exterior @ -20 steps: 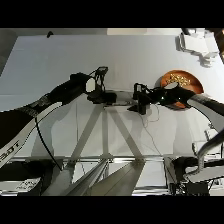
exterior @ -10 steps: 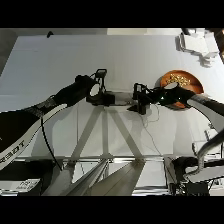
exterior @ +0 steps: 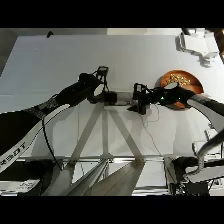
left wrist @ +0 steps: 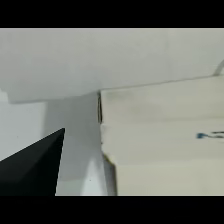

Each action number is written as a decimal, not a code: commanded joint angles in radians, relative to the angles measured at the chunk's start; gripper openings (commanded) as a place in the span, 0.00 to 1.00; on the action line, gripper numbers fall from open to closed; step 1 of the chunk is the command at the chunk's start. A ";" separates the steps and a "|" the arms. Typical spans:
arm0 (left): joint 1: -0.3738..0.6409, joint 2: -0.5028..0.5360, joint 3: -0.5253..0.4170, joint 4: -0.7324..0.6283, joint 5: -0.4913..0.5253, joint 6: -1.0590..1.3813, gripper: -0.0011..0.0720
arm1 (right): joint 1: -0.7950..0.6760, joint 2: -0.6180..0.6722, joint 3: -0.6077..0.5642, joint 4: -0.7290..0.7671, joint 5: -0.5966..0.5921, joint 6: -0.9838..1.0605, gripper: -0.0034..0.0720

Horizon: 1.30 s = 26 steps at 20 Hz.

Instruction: Fold the box and place the chain.

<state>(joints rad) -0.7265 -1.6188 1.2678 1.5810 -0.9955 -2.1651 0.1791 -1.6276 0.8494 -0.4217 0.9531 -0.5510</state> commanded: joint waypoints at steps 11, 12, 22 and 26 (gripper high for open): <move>-0.017 -0.097 0.024 0.007 -0.062 -0.116 0.65 | 0.000 0.000 0.000 0.000 0.001 0.000 0.57; -0.017 -0.098 0.024 0.010 -0.066 -0.116 0.56 | 0.000 0.000 0.000 0.000 0.001 0.000 0.57; -0.016 -0.097 0.024 0.000 -0.057 -0.057 0.06 | 0.000 0.000 0.000 0.000 0.001 0.000 0.57; -0.004 -0.048 0.024 0.002 -0.061 -0.053 0.84 | 0.000 0.000 0.000 0.000 0.001 0.000 0.57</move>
<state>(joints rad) -0.7380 -1.6966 1.2903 1.5795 -1.0569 -2.2261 0.1787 -1.6276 0.8494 -0.4236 0.9554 -0.5526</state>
